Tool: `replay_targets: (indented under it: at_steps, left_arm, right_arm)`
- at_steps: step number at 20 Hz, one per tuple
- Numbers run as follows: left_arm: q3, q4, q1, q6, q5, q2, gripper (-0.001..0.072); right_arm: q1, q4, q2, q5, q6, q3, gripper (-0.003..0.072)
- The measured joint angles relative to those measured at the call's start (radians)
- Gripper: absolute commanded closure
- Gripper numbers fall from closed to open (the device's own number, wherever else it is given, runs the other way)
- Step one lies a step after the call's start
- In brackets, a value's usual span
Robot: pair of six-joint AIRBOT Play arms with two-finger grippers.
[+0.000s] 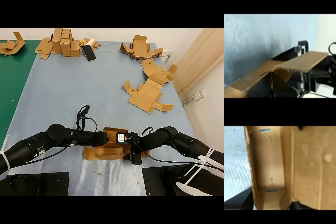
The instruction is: Fold the box.
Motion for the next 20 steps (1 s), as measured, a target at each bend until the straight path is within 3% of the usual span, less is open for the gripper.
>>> replay_targets:
  at_steps: [6,13,20]
  left_arm:
    - [0.030,-0.007,-0.003,0.026,0.047,-0.042,0.0696]
    - [0.035,-0.004,-0.003,0.029,0.016,-0.059,0.0696]
    - [0.037,0.015,0.000,0.030,0.009,-0.144,0.0696]
  right_arm:
    - [0.000,0.000,0.000,0.000,-0.002,0.000,0.0238]
    - [0.000,-0.003,0.000,0.001,-0.004,0.000,0.0238]
    - [0.000,-0.003,0.000,0.003,-0.005,0.000,0.0238]
